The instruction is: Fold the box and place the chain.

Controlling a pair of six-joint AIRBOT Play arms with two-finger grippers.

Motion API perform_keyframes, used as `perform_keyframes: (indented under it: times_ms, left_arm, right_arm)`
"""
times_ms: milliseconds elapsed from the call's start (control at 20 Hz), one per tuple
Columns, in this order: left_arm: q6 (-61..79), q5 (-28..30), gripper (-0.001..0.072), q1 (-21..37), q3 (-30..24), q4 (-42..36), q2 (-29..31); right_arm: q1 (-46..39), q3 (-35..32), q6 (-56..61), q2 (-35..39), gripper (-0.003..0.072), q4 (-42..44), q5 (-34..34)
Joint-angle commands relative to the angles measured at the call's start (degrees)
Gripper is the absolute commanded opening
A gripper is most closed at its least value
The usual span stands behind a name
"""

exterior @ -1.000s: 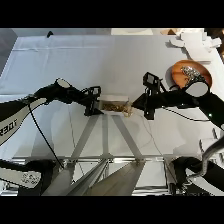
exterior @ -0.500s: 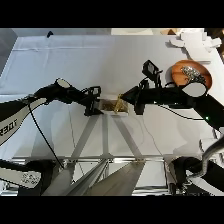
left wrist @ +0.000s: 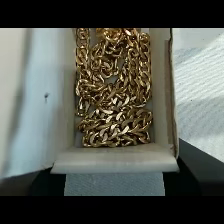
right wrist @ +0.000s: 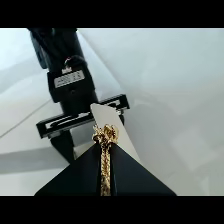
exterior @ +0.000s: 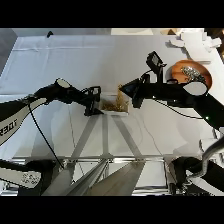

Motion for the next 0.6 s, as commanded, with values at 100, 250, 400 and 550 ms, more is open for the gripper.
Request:
perform_keyframes:
  times_ms: [100,250,400,550]
  left_arm:
    - [0.02,0.0,0.0321,0.02,0.02,0.02,0.04]
    - [0.02,0.0,0.0321,0.02,0.02,0.02,0.04]
    - [0.02,0.0,0.0321,0.02,0.02,0.02,0.04]
    - [0.02,0.0,0.0321,0.02,0.02,0.02,0.04]
  right_arm:
    - [0.2,0.13,-0.09,0.04,0.0013,-0.35,-1.55]
    - [2.34,0.13,-0.09,0.04,0.0013,-5.44,0.46]
    - [4.98,0.13,0.07,0.0,0.0013,-14.58,1.62]
    - [6.34,0.13,0.17,0.0,0.0013,-16.7,1.44]
